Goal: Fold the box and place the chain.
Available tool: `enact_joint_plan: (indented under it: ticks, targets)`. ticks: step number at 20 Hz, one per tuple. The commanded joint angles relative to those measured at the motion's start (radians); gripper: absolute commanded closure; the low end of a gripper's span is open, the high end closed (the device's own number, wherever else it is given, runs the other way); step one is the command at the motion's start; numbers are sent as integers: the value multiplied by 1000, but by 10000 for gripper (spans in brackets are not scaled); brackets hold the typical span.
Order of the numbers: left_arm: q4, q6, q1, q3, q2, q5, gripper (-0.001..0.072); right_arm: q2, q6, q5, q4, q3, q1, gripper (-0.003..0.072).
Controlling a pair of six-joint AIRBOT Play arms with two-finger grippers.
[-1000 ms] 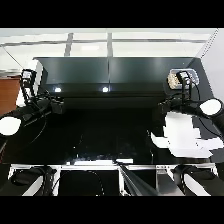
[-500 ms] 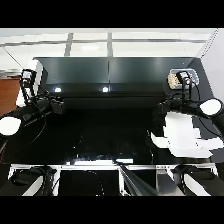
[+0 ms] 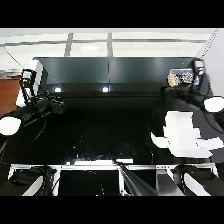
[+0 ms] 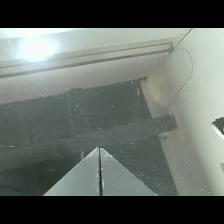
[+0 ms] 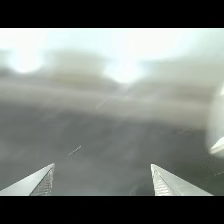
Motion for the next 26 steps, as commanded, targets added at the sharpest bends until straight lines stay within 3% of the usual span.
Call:
enact_joint_plan:
  ticks: [1, 3, 5, 9, 12, 14, 17, 19, 20, 21, 26]
  targets:
    - [0, 0, 0, 0, 1, 0, 687, -2, 82, -109, -249, 73, -168, -32]
    - [0, 0, 0, 0, 1, 0, 687, -20, 209, -104, -303, 109, -394, -32]
    - [0, 0, 0, 0, 1, 0, 687, -63, 346, -6, -302, 150, -637, -32]
    - [0, 0, 0, 0, 1, 0, 687, -246, 332, 377, -290, 276, -1007, -32]
    - [0, 0, 0, 0, 1, 0, 687, -427, -11, 782, -181, 362, -1096, -31]
    - [0, 0, 0, 0, 1, 0, 687, -516, -98, 1004, -206, 387, -1093, -31]
    - [0, 0, 0, 0, 1, 0, 687, -536, -98, 1032, -356, 388, -1077, -31]
    - [0, 0, 0, 0, 1, 0, 687, -538, -97, 1075, -379, 386, -1078, -30]
    - [0, 0, 0, 0, 1, 0, 687, -537, -97, 1089, -371, 386, -1077, 89]
    - [0, 0, 0, 0, 1, 0, 687, -537, -93, 1110, -360, 386, -1077, 147]
    - [0, 0, 0, 0, 1, 0, 687, -535, -42, 1148, -443, 348, -1052, 150]
